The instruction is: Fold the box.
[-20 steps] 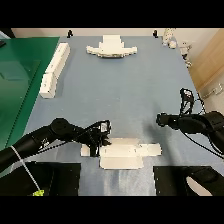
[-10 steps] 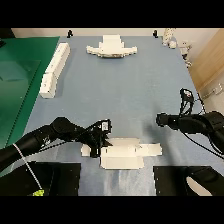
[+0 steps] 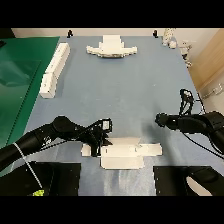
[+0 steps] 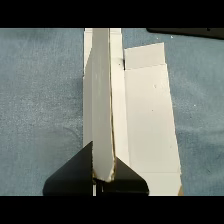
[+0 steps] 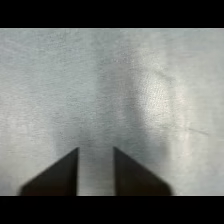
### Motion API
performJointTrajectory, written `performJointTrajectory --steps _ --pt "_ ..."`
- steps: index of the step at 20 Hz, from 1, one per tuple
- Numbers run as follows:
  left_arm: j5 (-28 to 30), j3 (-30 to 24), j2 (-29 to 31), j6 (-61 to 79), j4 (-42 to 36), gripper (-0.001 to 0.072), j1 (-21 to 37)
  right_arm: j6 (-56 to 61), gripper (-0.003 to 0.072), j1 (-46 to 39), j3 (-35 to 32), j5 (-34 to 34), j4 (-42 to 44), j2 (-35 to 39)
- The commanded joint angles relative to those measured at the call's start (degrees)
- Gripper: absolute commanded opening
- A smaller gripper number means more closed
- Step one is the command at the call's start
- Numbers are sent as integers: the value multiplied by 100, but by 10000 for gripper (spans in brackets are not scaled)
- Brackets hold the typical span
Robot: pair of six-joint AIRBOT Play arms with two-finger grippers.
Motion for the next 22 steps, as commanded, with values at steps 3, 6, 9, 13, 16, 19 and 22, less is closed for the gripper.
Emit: performJointTrajectory --steps 3,6,9,13,16,19,22 --pt "-9 7 0 -2 -13 17 2 -667 -3 44 107 -852 1244 118" --pt "-17 7 0 -2 -22 17 2 -634 -4 577 122 -1593 1255 575" --pt "-11 7 0 -2 -33 17 2 -483 -4 1784 116 -2087 1333 1139" --pt "-11 7 0 -2 -33 17 2 -1180 0 3956 116 -2074 1272 1364" --pt "-11 7 0 -2 -33 16 2 -1799 431 5346 116 -2000 850 968" --pt "-11 7 0 -2 -33 17 2 -1818 642 6127 116 -1864 -503 328" --pt "-11 7 0 -2 -33 16 2 -1849 642 6310 116 -1521 -1132 -348"
